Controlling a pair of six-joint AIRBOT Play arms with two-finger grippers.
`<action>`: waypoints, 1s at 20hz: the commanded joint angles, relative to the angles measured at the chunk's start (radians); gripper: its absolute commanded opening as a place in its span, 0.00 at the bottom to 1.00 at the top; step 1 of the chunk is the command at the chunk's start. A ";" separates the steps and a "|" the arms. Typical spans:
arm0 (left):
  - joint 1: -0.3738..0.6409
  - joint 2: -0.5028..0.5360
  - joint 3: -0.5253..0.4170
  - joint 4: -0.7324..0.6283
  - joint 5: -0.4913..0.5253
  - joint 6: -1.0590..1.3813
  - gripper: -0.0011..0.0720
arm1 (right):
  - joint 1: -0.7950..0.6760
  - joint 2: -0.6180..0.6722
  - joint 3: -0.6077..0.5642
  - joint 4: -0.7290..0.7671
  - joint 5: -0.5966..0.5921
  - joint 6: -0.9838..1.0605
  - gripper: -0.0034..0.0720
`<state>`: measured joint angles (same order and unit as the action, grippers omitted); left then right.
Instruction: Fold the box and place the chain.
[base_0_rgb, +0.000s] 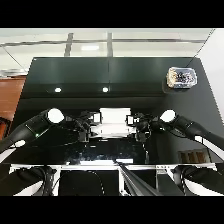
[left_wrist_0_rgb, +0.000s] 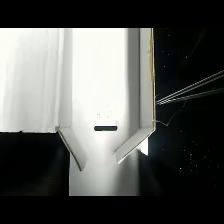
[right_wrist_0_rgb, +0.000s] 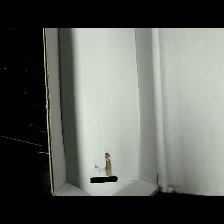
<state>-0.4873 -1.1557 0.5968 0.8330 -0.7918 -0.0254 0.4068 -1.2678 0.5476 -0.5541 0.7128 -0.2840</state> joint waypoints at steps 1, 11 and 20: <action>-0.013 -0.003 0.001 -0.012 0.011 -0.003 0.37 | 0.000 0.000 0.001 0.000 0.000 0.000 0.22; -0.013 -0.029 0.000 -0.243 0.004 -0.034 0.32 | 0.000 0.000 0.001 0.000 0.000 0.000 0.22; -0.042 -0.092 0.000 -0.265 0.022 -0.032 0.11 | 0.000 0.000 0.001 0.000 0.000 0.000 0.22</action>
